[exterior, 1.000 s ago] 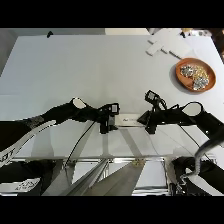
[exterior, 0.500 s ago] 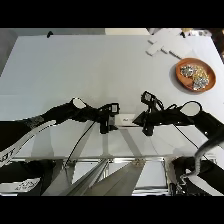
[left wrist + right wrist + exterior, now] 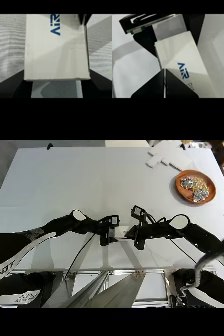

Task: Fold the box and place the chain.

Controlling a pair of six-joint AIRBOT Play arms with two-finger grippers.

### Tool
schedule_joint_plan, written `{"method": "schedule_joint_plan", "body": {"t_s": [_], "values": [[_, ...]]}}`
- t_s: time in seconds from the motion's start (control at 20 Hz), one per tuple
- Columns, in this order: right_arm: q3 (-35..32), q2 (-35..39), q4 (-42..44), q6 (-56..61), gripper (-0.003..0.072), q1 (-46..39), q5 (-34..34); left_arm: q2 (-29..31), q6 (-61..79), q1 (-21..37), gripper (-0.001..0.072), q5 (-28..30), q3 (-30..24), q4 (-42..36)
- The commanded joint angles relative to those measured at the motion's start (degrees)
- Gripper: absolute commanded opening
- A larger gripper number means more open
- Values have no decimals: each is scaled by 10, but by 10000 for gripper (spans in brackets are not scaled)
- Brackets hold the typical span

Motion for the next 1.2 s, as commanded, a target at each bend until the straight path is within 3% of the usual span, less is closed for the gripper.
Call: {"method": "schedule_joint_plan", "body": {"t_s": [0.0, 0.75, 0.9, 1.05, 1.15], "values": [[1, -14, 47, -20, 14, 13, -22, 0, 0, 0, 99, 0, 0, 0], [1, -46, -29, 58, 17, 48, -30, 0, 0, 0, 99, 0, 0, 0], [1, -10, -30, 68, 17, 48, -25, 0, 0, 0, 99, 0, 0, 0], [4, 71, -40, 91, 18, 48, -28, 0, 0, 0, 99, 0, 0, 0], [16, 125, -115, 173, 18, 48, -27, 0, 0, 0, 99, 0, 0, 0]]}}
